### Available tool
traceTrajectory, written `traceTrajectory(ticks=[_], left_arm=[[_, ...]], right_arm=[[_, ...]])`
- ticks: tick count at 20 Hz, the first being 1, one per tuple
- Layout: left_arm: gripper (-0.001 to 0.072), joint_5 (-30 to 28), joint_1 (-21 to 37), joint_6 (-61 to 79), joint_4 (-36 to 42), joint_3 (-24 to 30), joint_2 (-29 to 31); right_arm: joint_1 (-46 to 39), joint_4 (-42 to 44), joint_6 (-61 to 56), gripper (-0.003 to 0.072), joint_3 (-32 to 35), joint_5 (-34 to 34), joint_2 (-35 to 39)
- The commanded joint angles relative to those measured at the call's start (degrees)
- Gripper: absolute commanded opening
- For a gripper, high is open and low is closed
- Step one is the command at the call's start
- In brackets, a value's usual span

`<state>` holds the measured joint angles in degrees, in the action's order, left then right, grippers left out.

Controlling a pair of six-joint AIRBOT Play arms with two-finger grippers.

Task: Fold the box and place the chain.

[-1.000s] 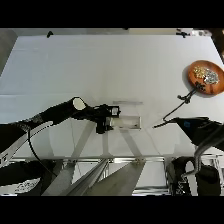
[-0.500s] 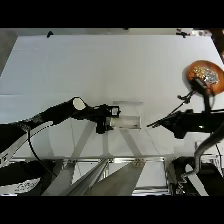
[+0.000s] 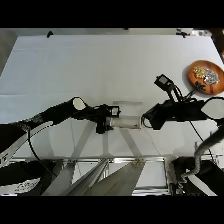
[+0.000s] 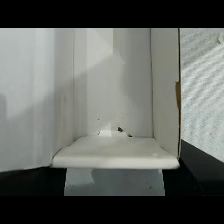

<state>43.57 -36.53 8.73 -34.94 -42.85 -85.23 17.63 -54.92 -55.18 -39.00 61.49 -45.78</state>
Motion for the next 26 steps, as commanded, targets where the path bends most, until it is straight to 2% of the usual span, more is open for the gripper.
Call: traceTrajectory(ticks=[1, 4, 11, 17, 22, 26], left_arm=[[0.0347, 0.0, 0.0, 0.0, 0.0, 0.0, 0.0], [0.0347, 0.0, 0.0, 0.0, 0.0, 0.0, 0.0], [0.0347, 0.0, 0.0, 0.0, 0.0, 0.0, 0.0], [0.0347, 0.0, 0.0, 0.0, 0.0, 0.0, 0.0], [0.0347, 0.0, 0.0, 0.0, 0.0, 0.0, 0.0], [0.0347, 0.0, 0.0, 0.0, 0.0, 0.0, 0.0]], right_arm=[[5.0, -0.8, -2.0, 0.0016, -3.3, -6.1, -4.9], [8.5, -2.1, -2.2, 0.0017, -3.9, -5.8, -10.6], [15.8, -5.3, -5.0, 0.0017, -4.1, -7.8, -18.3], [20.9, -5.2, -6.9, 0.0017, -4.2, -12.8, -22.8], [24.6, -5.0, -8.8, 0.0016, -6.2, -17.6, -23.3], [24.9, -5.1, -9.5, 0.0018, -7.5, -17.0, -23.4]])
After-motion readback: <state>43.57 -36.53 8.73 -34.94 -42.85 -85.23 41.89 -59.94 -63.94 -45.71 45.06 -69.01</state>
